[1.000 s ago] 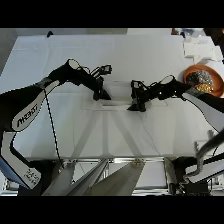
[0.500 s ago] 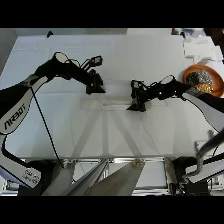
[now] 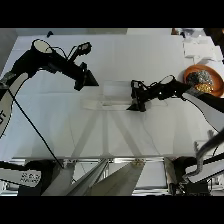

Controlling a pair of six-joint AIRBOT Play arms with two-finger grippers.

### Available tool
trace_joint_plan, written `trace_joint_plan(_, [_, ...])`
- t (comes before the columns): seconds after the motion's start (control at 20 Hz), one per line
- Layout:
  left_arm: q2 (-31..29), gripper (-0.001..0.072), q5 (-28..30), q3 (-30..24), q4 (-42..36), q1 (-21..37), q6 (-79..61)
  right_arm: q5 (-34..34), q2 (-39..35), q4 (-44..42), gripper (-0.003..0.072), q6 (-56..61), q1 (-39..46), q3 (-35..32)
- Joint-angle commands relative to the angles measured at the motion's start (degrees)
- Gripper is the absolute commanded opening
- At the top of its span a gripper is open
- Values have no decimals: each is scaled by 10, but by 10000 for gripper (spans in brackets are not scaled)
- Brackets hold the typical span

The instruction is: Fold the box and place the chain.

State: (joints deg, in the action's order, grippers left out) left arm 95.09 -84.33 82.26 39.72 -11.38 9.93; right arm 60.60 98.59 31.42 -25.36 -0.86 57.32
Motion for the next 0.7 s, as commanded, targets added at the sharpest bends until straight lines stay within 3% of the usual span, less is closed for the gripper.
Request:
trace_joint_plan(0.0, [-9,16,-71,-5,1,-18,32,0,0,0,458,0,0,0])
trace_joint_plan(0.1, [-9,14,-42,-8,-45,-42,36,0,0,0,458,0,0,0])
trace_joint_plan(0.3, [3,15,150,-8,-41,-80,62,0,0,0,458,0,0,0])
trace_joint_plan(0.4, [23,15,211,-8,-41,-81,88,0,0,0,458,0,0,0])
trace_joint_plan(0.65, [76,13,252,-8,-42,-65,173,0,0,0,458,0,0,0])
